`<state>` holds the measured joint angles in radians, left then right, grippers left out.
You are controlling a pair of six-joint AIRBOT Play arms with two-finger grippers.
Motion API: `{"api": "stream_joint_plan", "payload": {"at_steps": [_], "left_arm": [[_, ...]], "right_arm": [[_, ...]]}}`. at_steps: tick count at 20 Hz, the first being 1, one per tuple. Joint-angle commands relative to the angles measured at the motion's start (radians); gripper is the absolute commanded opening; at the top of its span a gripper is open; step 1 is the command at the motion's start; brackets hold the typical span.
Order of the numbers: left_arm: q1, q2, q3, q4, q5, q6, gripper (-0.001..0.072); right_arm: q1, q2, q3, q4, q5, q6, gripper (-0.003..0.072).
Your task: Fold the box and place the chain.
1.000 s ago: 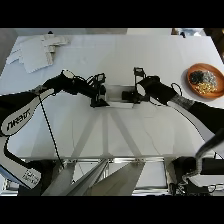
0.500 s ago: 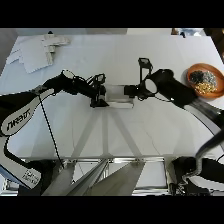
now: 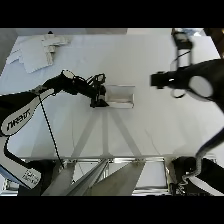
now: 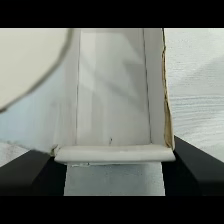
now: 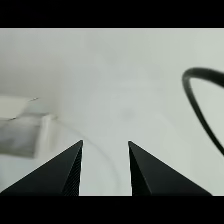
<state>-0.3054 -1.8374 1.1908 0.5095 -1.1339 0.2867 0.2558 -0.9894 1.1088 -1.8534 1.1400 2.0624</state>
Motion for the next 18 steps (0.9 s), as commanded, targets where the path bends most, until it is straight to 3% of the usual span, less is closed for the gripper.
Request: {"api": "stream_joint_plan", "payload": {"at_steps": [1, 6, 9, 11, 12, 18], "left_arm": [[0.000, 0.000, 0.000, 0.000, 0.000, 0.000, 0.0417], [0.000, 0.000, 0.000, 0.000, 0.000, 0.000, 0.0417], [0.000, 0.000, 0.000, 0.000, 0.000, 0.000, 0.0417], [0.000, 0.000, 0.000, 0.000, 0.000, 0.000, 0.0417], [0.000, 0.000, 0.000, 0.000, 0.000, 0.000, 0.0417], [0.000, 0.000, 0.000, 0.000, 0.000, 0.000, 0.0417]], "right_arm": [[-0.197, 0.061, 0.001, -0.125, 0.052, -0.185, 0.0318], [-0.573, 0.004, 0.001, -0.111, -0.113, -0.371, 0.0319], [-0.729, -0.097, 0.001, -0.010, -0.191, -0.411, 0.0348], [-0.793, -0.199, 0.001, 0.079, -0.243, -0.476, 0.0357], [-0.816, -0.255, 0.001, 0.095, -0.283, -0.484, 0.0399], [-0.867, -0.493, 0.001, 0.105, -0.464, -0.489, 0.0396]]}}
